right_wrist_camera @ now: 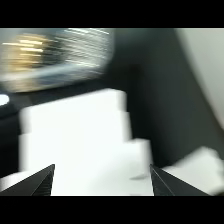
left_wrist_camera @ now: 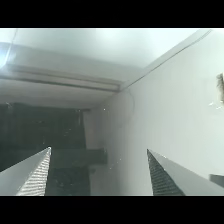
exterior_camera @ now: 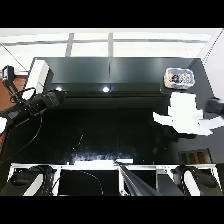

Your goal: Fold the box and place the chain.

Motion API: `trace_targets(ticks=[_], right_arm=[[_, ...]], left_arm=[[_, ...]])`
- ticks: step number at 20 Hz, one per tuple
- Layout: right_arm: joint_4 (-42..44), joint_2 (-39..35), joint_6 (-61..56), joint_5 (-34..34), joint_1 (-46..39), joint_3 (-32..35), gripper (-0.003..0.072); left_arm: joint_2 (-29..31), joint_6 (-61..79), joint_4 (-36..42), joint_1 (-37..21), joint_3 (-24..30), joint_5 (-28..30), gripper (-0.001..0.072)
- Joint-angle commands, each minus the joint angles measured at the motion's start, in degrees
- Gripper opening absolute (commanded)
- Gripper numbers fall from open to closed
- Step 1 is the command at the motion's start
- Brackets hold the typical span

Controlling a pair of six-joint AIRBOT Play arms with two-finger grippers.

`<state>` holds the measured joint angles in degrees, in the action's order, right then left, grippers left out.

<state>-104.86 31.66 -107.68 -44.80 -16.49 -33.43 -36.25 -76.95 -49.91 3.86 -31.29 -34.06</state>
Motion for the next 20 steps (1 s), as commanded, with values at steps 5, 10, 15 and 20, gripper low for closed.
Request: trace_targets(ticks=[5, 10, 15, 20], right_arm=[[25.9, 32.6, 13.2, 0.5, -43.7, -13.2, 0.0709], [55.1, 52.8, 50.2, -32.3, -50.2, -27.4, 0.0708], [55.2, 62.4, 52.7, -42.2, -46.9, -30.7, 0.0708], [52.1, 62.9, 53.5, -40.1, -46.4, -34.4, 0.0708]], left_arm=[[-0.6, 0.5, 1.3, 0.1, 0.0, -2.4, 0.0701], [-3.5, 0.5, 1.2, 0.1, 0.0, -2.7, 0.0701], [-5.0, 0.5, 1.3, 0.1, 0.0, -4.1, 0.0701], [-5.0, 0.5, 1.4, 0.1, 0.0, -4.1, 0.0701]])
